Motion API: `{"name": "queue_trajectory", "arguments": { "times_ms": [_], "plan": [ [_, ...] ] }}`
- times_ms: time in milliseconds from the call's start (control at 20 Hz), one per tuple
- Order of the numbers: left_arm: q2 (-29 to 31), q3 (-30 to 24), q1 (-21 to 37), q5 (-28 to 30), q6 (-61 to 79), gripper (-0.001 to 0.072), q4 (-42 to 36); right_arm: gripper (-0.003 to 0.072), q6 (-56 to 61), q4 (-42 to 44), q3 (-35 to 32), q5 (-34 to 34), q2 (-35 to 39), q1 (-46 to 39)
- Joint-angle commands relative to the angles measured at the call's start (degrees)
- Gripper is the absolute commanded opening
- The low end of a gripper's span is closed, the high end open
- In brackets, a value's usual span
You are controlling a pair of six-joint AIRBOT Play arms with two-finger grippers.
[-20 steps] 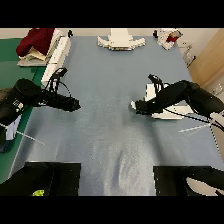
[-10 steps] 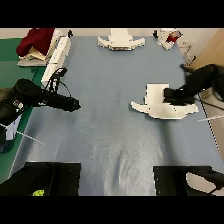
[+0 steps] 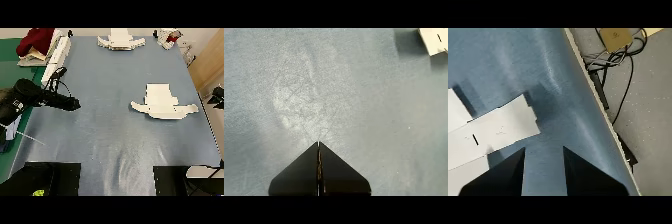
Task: Fold the box.
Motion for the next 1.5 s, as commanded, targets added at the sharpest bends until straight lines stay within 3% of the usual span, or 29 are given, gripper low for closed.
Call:
{"name": "queue_trajectory", "arguments": {
  "times_ms": [0, 300, 700, 800, 900, 1100, 1300, 1450],
  "plan": [
    [0.0, 0.0, 0.0, 0.1, 0.0, 0.0014, -0.5, 0.0375, -10.5, 5.9, 2.6, -2.7, -7.3, -4.1],
    [0.0, 0.0, 0.0, 0.0, 0.0, 0.0014, -0.9, 0.0365, -17.3, 16.3, 10.4, -11.8, -18.4, -3.8],
    [0.0, 0.0, 0.0, 0.1, 0.0, 0.0014, -2.1, 0.0364, -20.3, 19.0, 10.9, -14.6, -23.1, -3.0],
    [0.0, 0.0, 0.0, 0.1, 0.0, 0.0014, -2.1, 0.0281, -21.4, 19.6, 10.8, -15.4, -23.1, -2.1],
    [0.0, 0.0, 0.0, 0.1, 0.0, 0.0014, -2.2, 0.028, -21.8, 19.6, 10.8, -16.2, -23.1, -0.5],
    [0.0, 0.0, 0.0, 0.0, 0.0, 0.0014, -2.7, 0.0004, -22.2, 19.6, 10.9, -17.9, -22.9, 3.5],
    [0.0, 0.0, 0.0, 0.1, 0.0, 0.0014, -8.3, 0.0002, -21.3, 24.5, 10.6, -19.6, -21.6, 8.1],
    [0.0, 0.1, 0.0, 0.6, 0.0, 0.0014, -11.1, 0.0002, -17.9, 29.6, 6.9, -17.8, -18.1, 14.0]
  ]
}}
